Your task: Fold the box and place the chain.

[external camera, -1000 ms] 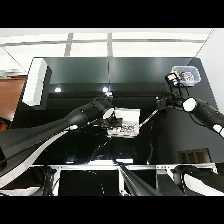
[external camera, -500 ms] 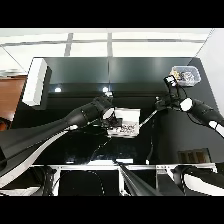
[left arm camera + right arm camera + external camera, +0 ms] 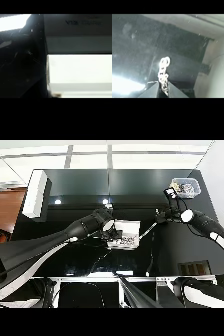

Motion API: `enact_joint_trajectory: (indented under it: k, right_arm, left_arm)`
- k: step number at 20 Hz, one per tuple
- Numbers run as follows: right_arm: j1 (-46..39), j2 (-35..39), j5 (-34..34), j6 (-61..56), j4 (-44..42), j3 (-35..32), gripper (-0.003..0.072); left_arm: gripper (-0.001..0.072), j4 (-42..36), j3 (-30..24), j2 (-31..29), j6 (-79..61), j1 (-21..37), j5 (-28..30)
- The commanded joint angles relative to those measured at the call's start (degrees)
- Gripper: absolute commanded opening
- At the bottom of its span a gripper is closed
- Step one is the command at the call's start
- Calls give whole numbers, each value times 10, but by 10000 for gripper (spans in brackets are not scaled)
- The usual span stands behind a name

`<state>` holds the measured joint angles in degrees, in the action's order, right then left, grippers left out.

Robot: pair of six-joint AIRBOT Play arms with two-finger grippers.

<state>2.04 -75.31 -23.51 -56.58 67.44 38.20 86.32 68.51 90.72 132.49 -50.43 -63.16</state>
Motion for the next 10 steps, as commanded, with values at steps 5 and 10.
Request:
enact_joint_trajectory:
  k: [5, 10]
  right_arm:
    - [0, 96, -230, -1, -10, 75, 20]
    - [0, 177, -363, -16, -33, 147, 20]
  left_arm:
    - [27, 0, 0, 0, 0, 0, -3]
    - [26, 0, 0, 0, 0, 0, -3]
